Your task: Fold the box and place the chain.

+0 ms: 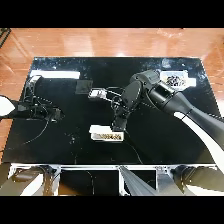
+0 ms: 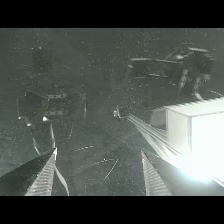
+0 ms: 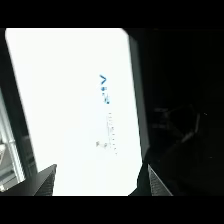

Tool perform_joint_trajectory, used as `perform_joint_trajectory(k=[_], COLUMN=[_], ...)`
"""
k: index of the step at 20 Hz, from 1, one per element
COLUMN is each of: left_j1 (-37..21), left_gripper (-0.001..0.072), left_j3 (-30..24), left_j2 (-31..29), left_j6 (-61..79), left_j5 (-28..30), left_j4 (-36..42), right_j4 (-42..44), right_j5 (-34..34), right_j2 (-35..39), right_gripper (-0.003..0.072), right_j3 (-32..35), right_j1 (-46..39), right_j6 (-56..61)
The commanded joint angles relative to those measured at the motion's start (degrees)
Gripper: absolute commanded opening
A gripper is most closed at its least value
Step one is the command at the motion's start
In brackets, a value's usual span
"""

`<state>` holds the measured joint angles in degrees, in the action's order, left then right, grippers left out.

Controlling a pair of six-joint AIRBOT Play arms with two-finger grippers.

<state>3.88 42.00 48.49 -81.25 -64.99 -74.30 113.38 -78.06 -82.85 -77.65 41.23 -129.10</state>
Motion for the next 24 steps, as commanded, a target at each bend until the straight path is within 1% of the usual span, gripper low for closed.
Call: perform_joint_trajectory(k=[1, 3, 5, 6, 7, 19, 24], left_j1=[-0.1, -0.1, -0.1, -0.1, -0.1, -0.1, -0.1], left_gripper=[0.0620, 0.0620, 0.0620, 0.0620, 0.0620, 0.0620, 0.0620], left_j3=[0.0, 0.0, 0.0, 0.0, 0.0, 0.0, 0.0], left_j2=[0.0, 0.1, 0.0, 0.0, 0.0, 0.1, 0.1], left_j6=[-0.2, -2.3, -8.2, -9.4, -9.4, -9.4, -9.9], left_j5=[0.1, 0.8, 1.6, 1.8, 1.7, 2.0, 2.0], left_j4=[0.0, -2.2, -8.9, -11.4, -12.1, -12.0, -12.0], right_j4=[0.9, 1.6, 1.5, 1.4, 1.4, 0.9, -0.5], right_j5=[-1.0, -1.1, -0.9, -0.3, 0.1, 0.9, 1.2], right_j2=[0.0, 0.0, -0.1, -0.1, -0.1, -2.3, -2.3], right_gripper=[0.0703, 0.0703, 0.0703, 0.0703, 0.0703, 0.0703, 0.0703], right_j3=[0.0, 0.0, 0.0, 0.0, 0.0, 0.1, 2.0], right_j1=[0.3, 0.6, 1.4, 1.8, 1.8, 2.1, 2.8], right_j6=[-1.7, -1.9, -2.6, -2.6, -2.6, -1.8, 0.4])
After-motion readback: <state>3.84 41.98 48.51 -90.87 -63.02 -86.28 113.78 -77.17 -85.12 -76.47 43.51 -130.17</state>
